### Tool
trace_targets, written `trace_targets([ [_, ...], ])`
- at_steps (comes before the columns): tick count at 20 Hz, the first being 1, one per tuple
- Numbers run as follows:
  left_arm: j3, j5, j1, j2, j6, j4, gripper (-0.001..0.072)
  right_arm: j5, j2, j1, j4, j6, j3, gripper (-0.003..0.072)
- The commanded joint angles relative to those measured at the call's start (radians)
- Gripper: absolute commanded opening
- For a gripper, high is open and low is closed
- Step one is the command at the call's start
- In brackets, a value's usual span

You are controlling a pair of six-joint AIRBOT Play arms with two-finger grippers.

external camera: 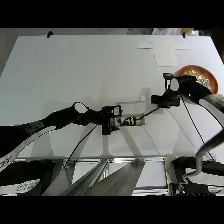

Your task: Fold the box and place the chain.

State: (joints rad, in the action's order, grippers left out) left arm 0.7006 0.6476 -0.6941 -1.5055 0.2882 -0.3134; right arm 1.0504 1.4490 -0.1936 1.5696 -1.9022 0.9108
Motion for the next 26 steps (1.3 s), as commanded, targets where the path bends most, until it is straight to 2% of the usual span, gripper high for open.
trace_targets([
  [1, 0.000, 0.000, 0.001, 0.000, 0.000, 0.000, 0.0101, 0.077, -0.005, -0.001, 0.001, 0.111, -0.002, 0.0019],
  [5, 0.000, 0.000, 0.001, 0.000, 0.000, 0.000, 0.0101, 0.134, -0.105, -0.001, 0.002, 0.189, -0.002, 0.0019],
  [10, 0.000, 0.000, 0.001, 0.000, 0.000, 0.000, 0.0101, 0.196, -0.342, -0.001, -0.044, 0.278, -0.002, 0.0019],
  [14, 0.000, 0.000, 0.001, 0.000, 0.000, 0.000, 0.0101, 0.222, -0.532, -0.001, -0.256, 0.369, -0.002, 0.0019],
  [17, 0.000, 0.000, 0.001, 0.000, 0.000, 0.000, 0.0101, 0.220, -0.627, -0.008, -0.418, 0.420, -0.003, 0.0019],
  [21, 0.000, 0.000, 0.001, 0.000, 0.000, 0.000, 0.0101, 0.185, -0.674, -0.137, -0.430, 0.418, -0.004, 0.0019],
  [26, 0.000, 0.000, 0.001, 0.000, 0.000, 0.000, 0.0101, 0.006, -0.669, -0.331, -0.423, 0.414, -0.007, 0.0019],
])
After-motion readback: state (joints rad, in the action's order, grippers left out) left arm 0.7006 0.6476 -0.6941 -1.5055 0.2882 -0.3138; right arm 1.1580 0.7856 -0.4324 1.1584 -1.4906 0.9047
